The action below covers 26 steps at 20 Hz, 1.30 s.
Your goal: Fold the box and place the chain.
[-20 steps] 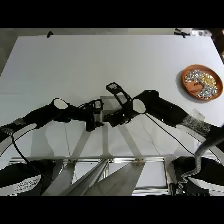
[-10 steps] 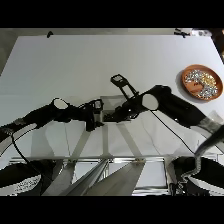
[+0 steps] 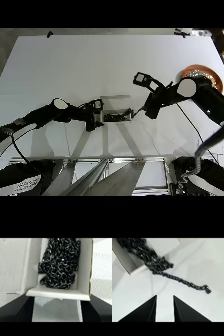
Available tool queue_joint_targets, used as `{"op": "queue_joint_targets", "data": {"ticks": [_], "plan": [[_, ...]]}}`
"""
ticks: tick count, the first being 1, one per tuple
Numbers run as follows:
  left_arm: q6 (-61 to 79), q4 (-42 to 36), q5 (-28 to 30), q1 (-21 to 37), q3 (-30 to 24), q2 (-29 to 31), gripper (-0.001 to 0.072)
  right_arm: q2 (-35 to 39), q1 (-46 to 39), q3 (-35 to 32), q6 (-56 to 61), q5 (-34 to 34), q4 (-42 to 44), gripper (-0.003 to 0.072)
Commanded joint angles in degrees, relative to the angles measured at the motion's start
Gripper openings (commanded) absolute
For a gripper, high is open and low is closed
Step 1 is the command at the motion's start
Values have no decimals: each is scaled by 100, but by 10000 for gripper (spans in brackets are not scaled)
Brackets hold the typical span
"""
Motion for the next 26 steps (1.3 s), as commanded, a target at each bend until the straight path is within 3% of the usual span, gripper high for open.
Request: {"op": "queue_joint_targets", "data": {"ticks": [1, 3, 10, 19, 23, 26], "plan": [[2, 0, 2, 0, -2, -2, 252, -68, -286, -697, -2590, -590, 22, 329], [2, 0, 4, 0, -2, -2, 252, -260, -225, -999, -3416, -962, 219, 444], [2, 0, 2, 0, -2, -2, 252, -1110, 278, -1064, -4640, -1930, 1410, 443], [2, 0, 2, 0, -2, -2, 252, -1478, 315, -1064, -4767, -2135, 1816, 387], [2, 0, 2, 0, -2, -2, 252, -1478, 315, -1064, -4760, -2135, 1816, 156], [2, 0, 2, 0, -2, -2, 252, -1473, 313, -1062, -4704, -2133, 1810, 23]]}}
